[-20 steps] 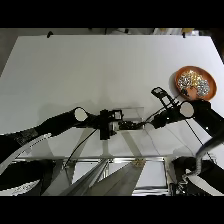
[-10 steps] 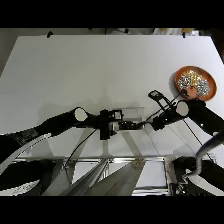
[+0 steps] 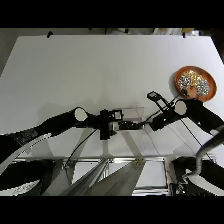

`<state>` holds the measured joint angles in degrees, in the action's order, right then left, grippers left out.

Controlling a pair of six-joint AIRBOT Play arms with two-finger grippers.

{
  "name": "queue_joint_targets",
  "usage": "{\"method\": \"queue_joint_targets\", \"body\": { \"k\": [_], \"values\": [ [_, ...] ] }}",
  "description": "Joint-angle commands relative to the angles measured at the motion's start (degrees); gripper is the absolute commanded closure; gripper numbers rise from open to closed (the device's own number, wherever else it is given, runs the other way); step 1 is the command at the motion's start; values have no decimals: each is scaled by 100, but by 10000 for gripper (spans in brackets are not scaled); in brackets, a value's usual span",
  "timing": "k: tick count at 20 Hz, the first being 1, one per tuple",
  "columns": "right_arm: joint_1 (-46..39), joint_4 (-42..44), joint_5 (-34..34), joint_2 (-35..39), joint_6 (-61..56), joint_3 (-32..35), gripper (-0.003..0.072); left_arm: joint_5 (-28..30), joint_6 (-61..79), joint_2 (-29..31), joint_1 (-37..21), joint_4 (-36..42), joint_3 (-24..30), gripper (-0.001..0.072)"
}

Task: Fold the box and place the chain.

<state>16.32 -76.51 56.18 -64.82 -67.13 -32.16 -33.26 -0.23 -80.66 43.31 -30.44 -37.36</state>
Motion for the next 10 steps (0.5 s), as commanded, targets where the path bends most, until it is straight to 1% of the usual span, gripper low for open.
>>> {"method": "queue_joint_targets", "body": {
  "k": [1, 4, 5, 6, 10],
  "values": [
    [7, 26, 350, 44, 13, 2, 669, 2, 0, 2, 0, -2, 2, 458],
    [7, 107, 619, 562, 13, 0, 669, 2, 0, 4, 0, -2, 2, 458],
    [7, 341, 608, 879, 15, 0, 669, 0, 0, 4, 0, -2, 2, 458],
    [7, 680, 551, 1189, 35, 0, 669, 2, 0, 2, 0, -2, 2, 458],
    [7, 2520, 52, 2352, 636, 0, 669, 2, 2, 4, 0, -2, 2, 458]
  ]
}}
